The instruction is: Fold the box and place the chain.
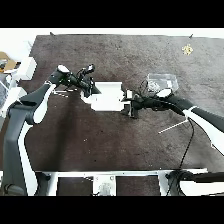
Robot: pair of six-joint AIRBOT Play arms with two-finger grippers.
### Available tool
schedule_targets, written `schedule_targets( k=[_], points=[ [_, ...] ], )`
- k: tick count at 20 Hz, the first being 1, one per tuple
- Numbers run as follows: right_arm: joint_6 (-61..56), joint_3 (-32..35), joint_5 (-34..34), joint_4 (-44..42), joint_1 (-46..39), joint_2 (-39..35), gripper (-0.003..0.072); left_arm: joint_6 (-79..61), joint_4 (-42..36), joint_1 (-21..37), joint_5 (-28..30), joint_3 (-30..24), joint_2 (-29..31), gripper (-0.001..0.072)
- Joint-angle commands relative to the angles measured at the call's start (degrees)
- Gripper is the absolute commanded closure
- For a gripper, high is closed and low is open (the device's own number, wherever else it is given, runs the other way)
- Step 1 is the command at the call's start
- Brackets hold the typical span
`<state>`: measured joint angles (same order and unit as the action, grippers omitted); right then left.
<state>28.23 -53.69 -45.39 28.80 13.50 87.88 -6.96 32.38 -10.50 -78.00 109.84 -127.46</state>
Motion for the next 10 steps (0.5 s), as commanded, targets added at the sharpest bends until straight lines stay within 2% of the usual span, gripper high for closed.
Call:
schedule_targets(
  k=[1, 5, 10],
  points=[
    [2.4, 0.0, 3.8, 0.6, 2.1, 1.7, 0.0002, 0.0, 0.0, 0.0, 0.0, 0.0, 0.0, 0.0699],
    [2.2, -0.2, 11.2, -0.8, 3.0, 3.0, 0.0003, 0.0, 0.0, 0.0, 0.0, 0.0, 0.0, 0.0698],
    [0.2, -4.2, 12.0, -2.4, 2.7, 2.8, 0.0003, 0.0, -0.1, 0.0, 0.0, 0.0, 0.0, 0.0698]
  ],
)
